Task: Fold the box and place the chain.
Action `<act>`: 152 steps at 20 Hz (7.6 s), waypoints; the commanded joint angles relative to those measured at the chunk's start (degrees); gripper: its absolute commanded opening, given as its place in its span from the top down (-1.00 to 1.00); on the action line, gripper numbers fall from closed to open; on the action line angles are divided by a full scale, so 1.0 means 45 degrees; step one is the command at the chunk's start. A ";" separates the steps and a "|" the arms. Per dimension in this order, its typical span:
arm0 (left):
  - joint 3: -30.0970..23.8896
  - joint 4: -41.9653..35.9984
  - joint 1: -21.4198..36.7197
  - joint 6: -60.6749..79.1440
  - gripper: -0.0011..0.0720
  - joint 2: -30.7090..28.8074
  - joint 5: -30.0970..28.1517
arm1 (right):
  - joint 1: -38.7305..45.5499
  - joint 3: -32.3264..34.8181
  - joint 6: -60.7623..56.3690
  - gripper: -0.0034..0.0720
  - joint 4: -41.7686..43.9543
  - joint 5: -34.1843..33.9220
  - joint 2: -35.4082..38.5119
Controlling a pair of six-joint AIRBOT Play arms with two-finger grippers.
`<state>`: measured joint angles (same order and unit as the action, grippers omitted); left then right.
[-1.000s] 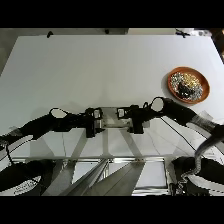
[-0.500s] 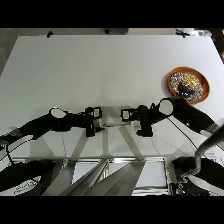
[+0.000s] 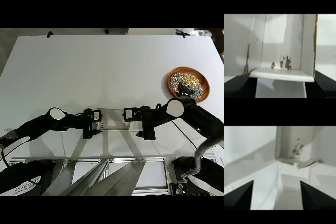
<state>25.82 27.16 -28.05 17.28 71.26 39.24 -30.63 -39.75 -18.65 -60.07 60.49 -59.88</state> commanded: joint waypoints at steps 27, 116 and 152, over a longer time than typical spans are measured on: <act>0.0029 0.0359 0.0000 -0.0845 0.23 -0.0233 0.0835 | 0.0000 -0.0024 -0.1229 0.89 0.4877 -0.4896 -0.2589; 0.0029 0.0364 0.0000 -0.1613 0.23 -0.0233 0.0010 | 0.3327 0.0806 -1.2706 0.89 -0.2259 -0.0121 0.1899; 0.0029 0.0369 0.0000 -0.1608 0.23 -0.0233 0.0005 | 0.3002 0.2681 -0.8068 0.82 0.5353 -0.2977 -0.2142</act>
<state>25.93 28.80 -28.05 10.02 70.26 39.29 -16.88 -27.09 -56.93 -38.72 47.33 -69.49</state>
